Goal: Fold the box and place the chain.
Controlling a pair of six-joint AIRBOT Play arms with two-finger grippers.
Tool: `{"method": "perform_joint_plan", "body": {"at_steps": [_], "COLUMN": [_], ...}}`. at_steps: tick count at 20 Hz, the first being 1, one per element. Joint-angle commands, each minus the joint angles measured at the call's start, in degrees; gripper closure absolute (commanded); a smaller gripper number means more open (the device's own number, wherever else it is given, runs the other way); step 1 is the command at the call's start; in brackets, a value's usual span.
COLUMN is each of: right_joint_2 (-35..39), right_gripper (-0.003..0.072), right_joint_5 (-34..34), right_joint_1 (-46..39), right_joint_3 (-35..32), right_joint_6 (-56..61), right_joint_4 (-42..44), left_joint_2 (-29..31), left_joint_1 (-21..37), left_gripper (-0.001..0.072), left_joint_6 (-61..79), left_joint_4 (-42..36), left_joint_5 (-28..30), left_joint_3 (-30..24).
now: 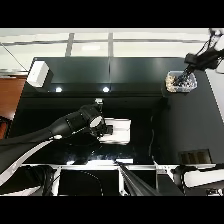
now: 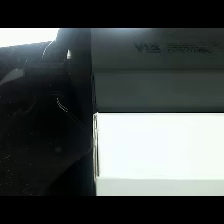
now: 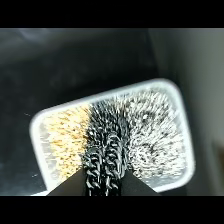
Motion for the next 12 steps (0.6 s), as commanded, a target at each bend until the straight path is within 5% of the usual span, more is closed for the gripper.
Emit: {"method": "perform_joint_plan", "body": {"at_steps": [1,12], "right_joint_2": [9.0,28.2], "right_gripper": [0.0669,0.067], "right_joint_5": [-0.5,3.7], "right_joint_1": [0.0,0.0], "right_joint_3": [0.2,0.2], "right_joint_6": [-4.9,-12.0], "right_joint_4": [0.0,13.1], "left_joint_2": [0.0,0.0], "left_joint_1": [0.0,0.0], "left_gripper": [0.0678,0.0678], "left_joint_6": [0.0,0.0], "left_joint_4": [0.0,0.0], "left_joint_5": [0.0,0.0], "left_joint_3": [0.0,0.0]}}
